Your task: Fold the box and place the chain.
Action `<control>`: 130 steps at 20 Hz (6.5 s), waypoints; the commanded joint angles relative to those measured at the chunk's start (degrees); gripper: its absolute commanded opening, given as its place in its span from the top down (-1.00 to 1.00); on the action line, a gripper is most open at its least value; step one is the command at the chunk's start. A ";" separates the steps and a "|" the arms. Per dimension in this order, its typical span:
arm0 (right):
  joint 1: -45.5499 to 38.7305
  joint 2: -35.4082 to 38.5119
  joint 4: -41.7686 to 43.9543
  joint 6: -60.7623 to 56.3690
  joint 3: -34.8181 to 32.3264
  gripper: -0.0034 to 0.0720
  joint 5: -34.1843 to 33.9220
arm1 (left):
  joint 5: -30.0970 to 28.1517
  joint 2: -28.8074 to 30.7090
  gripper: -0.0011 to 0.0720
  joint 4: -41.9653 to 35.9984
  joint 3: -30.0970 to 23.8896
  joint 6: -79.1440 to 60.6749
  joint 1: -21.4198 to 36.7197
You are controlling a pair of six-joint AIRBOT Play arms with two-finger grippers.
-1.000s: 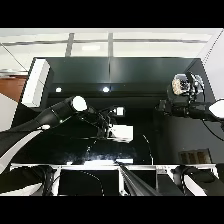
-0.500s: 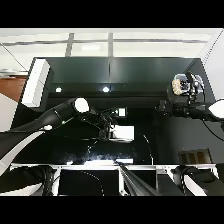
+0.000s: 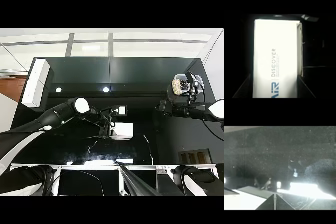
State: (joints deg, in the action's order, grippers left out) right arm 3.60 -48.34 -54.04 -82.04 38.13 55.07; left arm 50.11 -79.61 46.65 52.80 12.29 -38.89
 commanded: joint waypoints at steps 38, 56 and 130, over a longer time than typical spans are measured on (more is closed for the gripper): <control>-0.02 0.02 0.00 -0.24 0.04 0.81 0.31 | -2.10 6.12 -0.98 10.54 0.15 18.36 -3.45; -0.02 0.02 -0.24 -0.20 0.04 0.81 0.35 | -15.17 12.61 -0.96 -4.11 -14.67 -4.87 -3.89; -0.02 0.00 -0.63 -0.22 0.04 0.81 -0.13 | -2.97 6.62 -0.95 -3.78 -6.32 -4.98 2.64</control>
State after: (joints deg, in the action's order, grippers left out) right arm 3.60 -48.34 -54.70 -82.24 38.13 55.00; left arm 43.51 -71.96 43.07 45.89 9.74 -37.30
